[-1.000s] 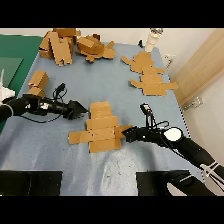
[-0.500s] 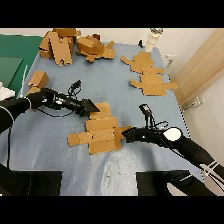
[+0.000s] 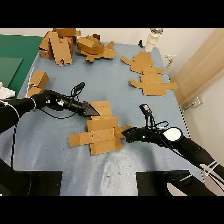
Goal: Fold the box.
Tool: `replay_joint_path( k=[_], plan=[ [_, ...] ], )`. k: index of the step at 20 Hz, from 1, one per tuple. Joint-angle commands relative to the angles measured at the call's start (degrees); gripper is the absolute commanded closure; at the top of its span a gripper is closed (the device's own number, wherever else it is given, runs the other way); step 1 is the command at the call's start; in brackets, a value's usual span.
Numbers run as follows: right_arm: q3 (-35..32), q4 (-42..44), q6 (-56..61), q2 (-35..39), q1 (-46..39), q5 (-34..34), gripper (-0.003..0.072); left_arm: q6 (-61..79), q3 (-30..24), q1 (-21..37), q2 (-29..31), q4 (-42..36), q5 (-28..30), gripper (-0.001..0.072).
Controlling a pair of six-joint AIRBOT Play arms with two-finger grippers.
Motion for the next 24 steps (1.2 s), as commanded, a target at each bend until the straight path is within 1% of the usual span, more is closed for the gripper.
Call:
replay_joint_path(
  k=[1, 5, 7, 8, 9, 10, 12, 14, 16, 17, 18, 19, 20, 22, 23, 24],
  plan=[
    [0.0, 0.0, 0.2, 0.0, 0.0, -0.1, 0.0685, 3.4, 0.1, 0.0, -0.1, -1.0, -1.7, 0.0695],
    [0.1, 0.2, 0.3, 0.0, 0.0, -0.3, 0.0683, 7.8, 0.1, 0.0, -0.1, -1.5, -1.7, 0.0695],
    [0.2, 0.2, 2.1, 0.2, 0.0, -2.4, 0.0682, 12.2, 0.1, -0.4, 0.0, -2.4, -3.2, 0.0695],
    [0.2, 0.2, 2.7, 0.2, 0.0, -3.8, 0.0646, 13.9, 0.3, -1.1, 0.1, -2.6, -4.7, 0.0695],
    [0.2, -0.5, 4.1, 0.2, 0.0, -5.6, 0.058, 14.1, 0.3, -2.2, 0.5, -2.4, -5.5, 0.0695],
    [0.2, -1.9, 6.5, 0.2, 0.0, -7.0, 0.0582, 14.9, 0.3, -3.5, 1.1, -2.0, -5.9, 0.0695],
    [0.2, -8.5, 12.9, 0.0, 0.0, -7.7, 0.0593, 17.1, 0.3, -6.3, 3.2, -1.0, -4.8, 0.0695],
    [0.2, -19.8, 20.2, -0.6, 0.0, -6.5, 0.0589, 18.7, 0.3, -8.0, 4.6, -0.9, -1.9, 0.0695],
    [0.3, -31.1, 29.8, -0.6, 0.0, -7.2, 0.0499, 19.0, 0.3, -8.1, 4.8, -0.5, -0.4, 0.0695],
    [1.0, -36.3, 34.8, -0.6, -0.1, -7.5, 0.0497, 19.0, 0.3, -8.0, 4.8, 1.0, 0.6, 0.0695],
    [2.3, -40.9, 39.0, -0.6, -0.1, -7.7, 0.0422, 18.9, 0.3, -7.7, 4.8, 2.4, 1.1, 0.0695],
    [4.0, -43.5, 41.7, -0.6, -0.1, -7.5, 0.024, 18.9, 0.3, -7.4, 4.8, 3.8, 1.1, 0.0695],
    [6.3, -44.9, 43.5, -0.6, -0.1, -6.7, 0.0219, 18.9, 0.2, -7.3, 4.8, 4.5, 0.8, 0.0696],
    [10.7, -44.3, 44.6, -0.6, 0.0, -4.8, 0.0219, 20.2, 0.1, -7.2, 4.8, 6.0, 1.0, 0.0695],
    [12.3, -43.1, 44.6, -0.6, 0.0, -4.6, 0.022, 21.3, 0.1, -7.2, 4.8, 6.7, 1.6, 0.0695],
    [13.6, -42.0, 44.6, -0.6, 0.0, -4.6, 0.0241, 22.0, 0.1, -7.2, 4.8, 6.9, 2.2, 0.0695]
  ],
)
